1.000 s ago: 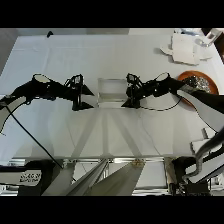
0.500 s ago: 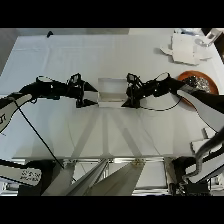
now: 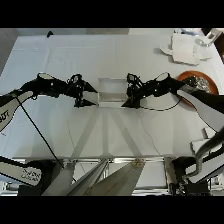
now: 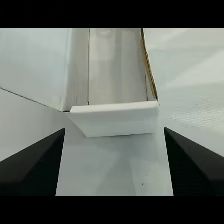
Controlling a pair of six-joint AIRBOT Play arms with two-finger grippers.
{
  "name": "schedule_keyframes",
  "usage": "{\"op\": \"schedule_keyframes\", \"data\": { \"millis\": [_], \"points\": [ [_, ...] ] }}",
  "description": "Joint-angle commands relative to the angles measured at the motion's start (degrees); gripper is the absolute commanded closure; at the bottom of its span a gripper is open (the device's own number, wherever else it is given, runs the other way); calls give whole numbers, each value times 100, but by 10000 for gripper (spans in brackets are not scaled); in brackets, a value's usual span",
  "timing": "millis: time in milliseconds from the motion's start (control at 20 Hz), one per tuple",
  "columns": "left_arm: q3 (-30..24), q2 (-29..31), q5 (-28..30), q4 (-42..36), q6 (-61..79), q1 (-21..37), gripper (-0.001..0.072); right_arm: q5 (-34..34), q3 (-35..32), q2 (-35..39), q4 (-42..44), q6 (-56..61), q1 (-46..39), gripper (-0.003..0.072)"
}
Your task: Fold the box and place the chain.
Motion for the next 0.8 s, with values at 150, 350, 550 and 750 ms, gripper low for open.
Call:
{"op": "schedule_keyframes", "data": {
  "millis": [150,350,550,750],
  "points": [
    [13,-66,238,-85,-31,-271,11,2,2,-2,4,4,4,250],
    [44,-122,323,-79,-118,-393,12,2,2,-2,4,4,4,250],
    [44,-105,621,-81,-264,-584,14,2,2,-2,4,4,4,250],
    [55,-94,887,52,-422,-763,16,2,0,-2,4,4,4,250]
  ]
}}
